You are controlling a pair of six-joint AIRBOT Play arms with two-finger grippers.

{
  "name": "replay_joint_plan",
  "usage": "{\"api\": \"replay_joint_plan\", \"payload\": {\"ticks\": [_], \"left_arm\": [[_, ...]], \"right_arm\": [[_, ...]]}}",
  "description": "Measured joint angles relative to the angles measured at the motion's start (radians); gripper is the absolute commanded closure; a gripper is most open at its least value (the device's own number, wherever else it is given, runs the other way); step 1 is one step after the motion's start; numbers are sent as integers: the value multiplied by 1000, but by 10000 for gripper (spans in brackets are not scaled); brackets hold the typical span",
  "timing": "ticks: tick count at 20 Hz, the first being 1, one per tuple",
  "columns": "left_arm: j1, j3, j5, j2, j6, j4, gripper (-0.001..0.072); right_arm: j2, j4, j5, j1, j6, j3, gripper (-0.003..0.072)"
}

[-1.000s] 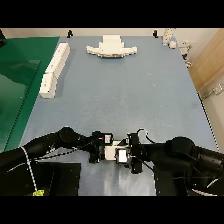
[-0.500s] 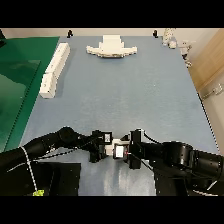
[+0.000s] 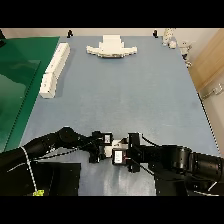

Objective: Fold the box.

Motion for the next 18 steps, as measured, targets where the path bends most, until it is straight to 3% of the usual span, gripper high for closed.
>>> {"api": "replay_joint_plan", "payload": {"ticks": [4,5,6,18], "left_arm": [[0,0,3,0,-1,-1,192],[0,0,3,0,-2,-1,192],[0,0,4,0,-3,-2,192],[0,0,10,0,-4,-2,192]], "right_arm": [[0,-25,0,17,3,0,155],[0,-32,0,19,3,0,221],[0,-38,0,20,3,0,340],[1,-53,-30,24,3,33,341]]}}
